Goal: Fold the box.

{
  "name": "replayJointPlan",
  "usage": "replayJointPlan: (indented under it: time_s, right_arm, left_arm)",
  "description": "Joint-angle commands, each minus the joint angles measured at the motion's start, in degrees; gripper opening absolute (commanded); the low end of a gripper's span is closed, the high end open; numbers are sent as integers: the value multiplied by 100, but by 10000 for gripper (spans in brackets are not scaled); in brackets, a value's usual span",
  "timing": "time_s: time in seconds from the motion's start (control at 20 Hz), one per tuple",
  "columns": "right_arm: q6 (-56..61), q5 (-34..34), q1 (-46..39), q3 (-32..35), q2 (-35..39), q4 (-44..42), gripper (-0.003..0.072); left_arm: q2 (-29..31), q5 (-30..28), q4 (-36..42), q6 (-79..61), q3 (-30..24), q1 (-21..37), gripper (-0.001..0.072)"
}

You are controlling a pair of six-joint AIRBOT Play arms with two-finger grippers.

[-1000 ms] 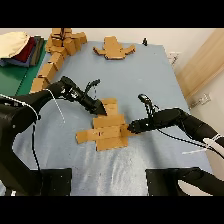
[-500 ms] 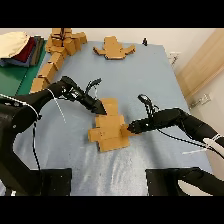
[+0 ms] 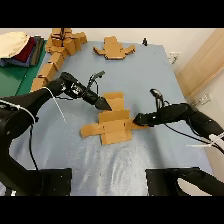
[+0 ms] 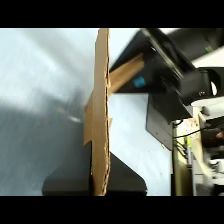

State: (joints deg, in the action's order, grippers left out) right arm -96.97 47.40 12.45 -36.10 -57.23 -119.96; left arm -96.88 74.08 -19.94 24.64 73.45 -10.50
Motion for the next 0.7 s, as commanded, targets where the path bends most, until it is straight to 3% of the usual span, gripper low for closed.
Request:
replayJointPlan:
  time_s: [0.0,0.35,0.65]
  right_arm:
    - [608,83,-428,-258,105,319,429]
    - [872,-144,-599,-369,122,212,428]
    - [870,-284,-595,-369,122,35,427]
  left_arm:
    - [398,-118,151,-782,-177,-160,9]
    - [588,-1113,205,-1884,-1099,-595,9]
    - [527,-1259,79,-1989,-1244,-597,10]
